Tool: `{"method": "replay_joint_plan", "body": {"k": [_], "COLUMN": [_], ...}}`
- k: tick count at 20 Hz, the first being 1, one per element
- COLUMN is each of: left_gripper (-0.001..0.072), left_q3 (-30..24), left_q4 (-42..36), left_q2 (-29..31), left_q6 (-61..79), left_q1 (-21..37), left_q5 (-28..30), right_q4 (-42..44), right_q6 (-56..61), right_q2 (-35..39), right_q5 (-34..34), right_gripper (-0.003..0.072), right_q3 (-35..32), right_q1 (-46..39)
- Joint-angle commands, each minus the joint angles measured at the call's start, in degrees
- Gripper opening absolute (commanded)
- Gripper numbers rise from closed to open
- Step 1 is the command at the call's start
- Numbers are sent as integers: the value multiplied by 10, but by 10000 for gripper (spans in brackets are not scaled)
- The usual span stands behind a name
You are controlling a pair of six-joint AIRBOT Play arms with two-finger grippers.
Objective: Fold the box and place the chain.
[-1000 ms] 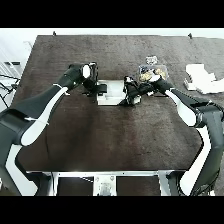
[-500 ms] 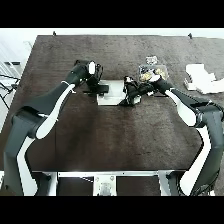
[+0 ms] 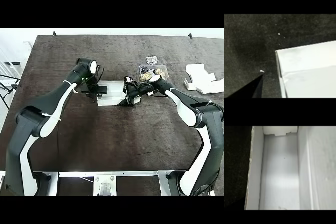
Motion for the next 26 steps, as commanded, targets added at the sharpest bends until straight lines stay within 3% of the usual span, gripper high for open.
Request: {"method": "replay_joint_plan", "body": {"k": [1, 14, 17, 18, 21, 24, 26], "left_gripper": [377, 344, 178, 70, 21, 21, 80], "left_q3": [2, 3, 3, 3, 3, 3, 3], "left_q4": [7, 3, -1, -13, -27, -33, -37], "left_q2": [-3, -18, -18, -18, -18, -18, -15], "left_q6": [1, -3, -4, 5, 15, 15, 15], "left_q1": [-2, -3, -3, -3, -3, -3, -3], "left_q5": [-1, -16, -13, -8, -2, -2, 3], "right_q4": [0, 0, 0, 0, 0, 0, 0], "right_q6": [0, 0, 0, 0, 0, 0, 0], "right_q2": [0, 0, 0, 0, 0, 0, 0], "right_q5": [0, 0, 0, 0, 0, 0, 0], "right_gripper": [541, 542, 542, 541, 541, 541, 542], "right_q3": [0, 0, 0, 0, 0, 0, 0], "right_q1": [0, 0, 0, 0, 0, 0, 0]}}
